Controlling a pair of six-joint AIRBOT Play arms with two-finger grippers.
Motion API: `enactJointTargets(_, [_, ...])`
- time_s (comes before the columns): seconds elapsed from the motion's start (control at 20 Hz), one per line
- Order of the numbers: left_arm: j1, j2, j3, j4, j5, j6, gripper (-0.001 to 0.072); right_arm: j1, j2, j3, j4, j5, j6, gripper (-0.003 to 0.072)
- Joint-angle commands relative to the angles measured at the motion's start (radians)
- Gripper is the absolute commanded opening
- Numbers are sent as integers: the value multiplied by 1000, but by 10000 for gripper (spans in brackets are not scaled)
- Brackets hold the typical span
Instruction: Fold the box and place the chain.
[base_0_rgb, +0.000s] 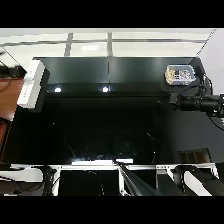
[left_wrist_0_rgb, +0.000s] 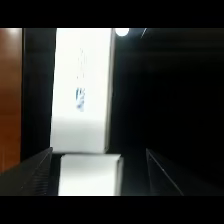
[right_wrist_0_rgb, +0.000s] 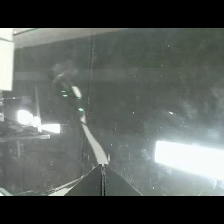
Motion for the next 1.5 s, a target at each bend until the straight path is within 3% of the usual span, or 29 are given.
enactJointTargets(0.0, [-17, 48, 178, -118, -186, -171, 451, 82, 1, 2, -24, -83, -14, 18])
enactJointTargets(0.05, [-21, 62, 210, -176, -267, -185, 17, 127, 1, 15, -82, -105, 15, 18])
enactJointTargets(0.15, [-48, 111, 217, -207, -428, -183, 23, 219, 1, 79, -327, -111, 127, 17])
enactJointTargets(0.25, [-100, 216, 110, -206, -419, -185, 23, 282, 1, 100, -537, -177, 210, 17])
enactJointTargets(0.35, [-186, 366, -96, -207, -323, -124, 24, 298, -1, 70, -678, -296, 316, 17])
enactJointTargets(0.5, [-333, 626, -536, -188, -59, -24, 26, 297, -2, -7, -788, -474, 386, 18])
enactJointTargets(0.6, [-380, 768, -787, -173, 93, -25, 27, 297, -2, -18, -823, -497, 386, 18])
enactJointTargets(0.7, [-382, 880, -939, -167, 154, -25, 27, 298, -2, -18, -824, -499, 386, 18])
enactJointTargets(0.9, [-376, 992, -1011, -162, 156, -25, 28, 298, -2, -18, -824, -498, 386, 18])
enactJointTargets(1.45, [-375, 996, -1012, -163, 160, -25, 27, 298, -2, -18, -824, -498, 386, 18])
